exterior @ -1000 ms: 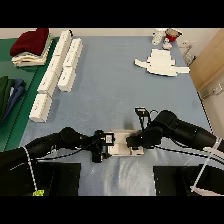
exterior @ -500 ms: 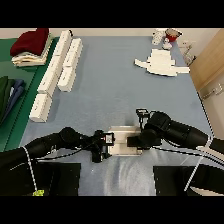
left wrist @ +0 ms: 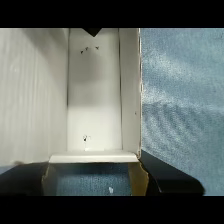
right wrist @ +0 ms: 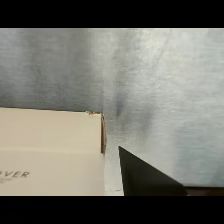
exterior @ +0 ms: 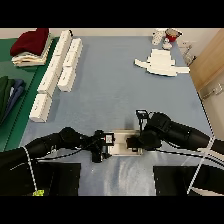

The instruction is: Fold the box.

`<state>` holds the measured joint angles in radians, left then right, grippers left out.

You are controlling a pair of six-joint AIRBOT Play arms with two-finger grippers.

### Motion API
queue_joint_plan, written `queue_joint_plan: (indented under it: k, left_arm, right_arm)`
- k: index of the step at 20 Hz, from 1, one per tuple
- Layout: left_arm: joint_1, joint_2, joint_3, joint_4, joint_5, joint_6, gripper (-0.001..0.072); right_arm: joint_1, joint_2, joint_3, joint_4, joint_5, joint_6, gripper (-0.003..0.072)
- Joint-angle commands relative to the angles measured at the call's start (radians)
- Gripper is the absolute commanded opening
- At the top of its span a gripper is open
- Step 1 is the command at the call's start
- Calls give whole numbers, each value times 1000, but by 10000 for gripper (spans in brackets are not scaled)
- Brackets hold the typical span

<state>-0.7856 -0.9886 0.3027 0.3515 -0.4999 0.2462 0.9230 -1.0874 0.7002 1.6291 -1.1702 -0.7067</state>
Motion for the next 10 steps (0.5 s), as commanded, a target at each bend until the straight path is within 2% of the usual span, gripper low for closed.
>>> queue_joint_plan:
  k: [1,5,8,10]
  left_arm:
    - [0,1,0,0,0,-1,523]
    - [0,1,0,0,0,-1,523]
    - [0,1,0,0,0,-1,523]
    - [0,1,0,0,0,-1,523]
  right_arm:
    - [0,37,1,-6,-40,3,466]
    - [-5,140,1,-5,-47,3,464]
    - [-65,224,1,-27,-97,0,441]
    - [-134,259,1,-49,-141,-32,254]
